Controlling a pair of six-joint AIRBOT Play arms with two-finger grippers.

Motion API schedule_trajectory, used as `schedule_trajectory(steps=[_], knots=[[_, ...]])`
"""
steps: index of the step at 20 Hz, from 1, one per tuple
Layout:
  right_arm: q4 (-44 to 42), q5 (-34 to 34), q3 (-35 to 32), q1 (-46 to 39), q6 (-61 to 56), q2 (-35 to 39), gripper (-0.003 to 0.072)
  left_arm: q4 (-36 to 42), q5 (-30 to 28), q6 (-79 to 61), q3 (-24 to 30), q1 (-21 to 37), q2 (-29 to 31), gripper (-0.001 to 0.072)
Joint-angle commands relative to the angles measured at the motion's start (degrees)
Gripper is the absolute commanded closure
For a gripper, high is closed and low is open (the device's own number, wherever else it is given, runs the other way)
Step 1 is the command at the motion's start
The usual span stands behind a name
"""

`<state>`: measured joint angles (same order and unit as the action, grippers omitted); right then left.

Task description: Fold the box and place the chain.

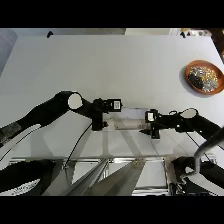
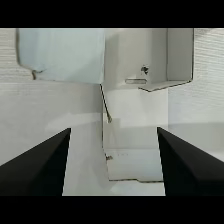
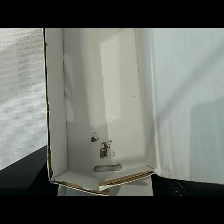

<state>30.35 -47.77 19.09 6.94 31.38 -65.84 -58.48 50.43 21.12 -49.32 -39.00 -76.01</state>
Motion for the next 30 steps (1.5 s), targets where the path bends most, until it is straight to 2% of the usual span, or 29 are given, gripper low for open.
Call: schedule_trajectory(steps=[1,4,6,13,15,16,18,20,22,27,28,29,30], knots=[[0.0,0.0,0.0,0.0,0.0,0.0,0.0280,-0.1,-0.9,-0.5,0.0,-0.8,-1.8,0.0114],[0.0,0.0,0.0,0.0,0.0,0.0,0.0280,-0.3,1.4,-4.8,0.0,-2.0,-3.7,0.0115],[0.0,0.0,0.0,0.0,0.0,0.0,0.0280,0.1,1.5,-5.9,0.0,-2.6,-4.2,0.0145],[0.0,0.0,0.0,0.0,0.0,0.0,0.0280,2.8,1.4,-7.8,0.0,-3.3,-4.3,0.0158],[0.0,0.0,0.0,0.0,0.0,0.0,0.0280,4.0,1.6,-7.8,0.0,-3.5,-4.3,0.0280],[0.0,0.0,0.0,0.0,0.0,0.0,0.0280,4.3,1.6,-7.8,0.0,-3.6,-4.3,0.0300],[0.0,0.0,0.0,0.0,0.0,0.0,0.0280,5.0,1.6,-7.8,0.0,-3.6,-4.3,0.0395],[0.0,0.0,0.0,0.0,0.0,0.0,0.0280,5.1,0.7,-7.8,0.0,-3.6,-4.3,0.0400],[0.0,0.0,0.0,0.0,0.0,0.0,0.0280,5.1,-1.1,-7.7,0.0,-3.6,-4.3,0.0457],[0.0,0.0,0.0,0.0,0.0,0.0,0.0280,5.4,-1.6,-7.6,0.0,-3.7,-4.3,0.0461],[0.0,0.0,0.0,0.0,0.0,0.0,0.0280,6.0,-1.6,-7.6,0.0,-3.7,-4.3,0.0491],[0.0,0.0,0.0,0.0,0.0,0.0,0.0280,6.8,-1.7,-7.6,0.0,-3.9,-4.3,0.0562],[0.0,0.0,0.0,0.0,0.0,0.0,0.0280,7.6,-1.9,-7.6,0.0,-4.2,-4.3,0.0579]])
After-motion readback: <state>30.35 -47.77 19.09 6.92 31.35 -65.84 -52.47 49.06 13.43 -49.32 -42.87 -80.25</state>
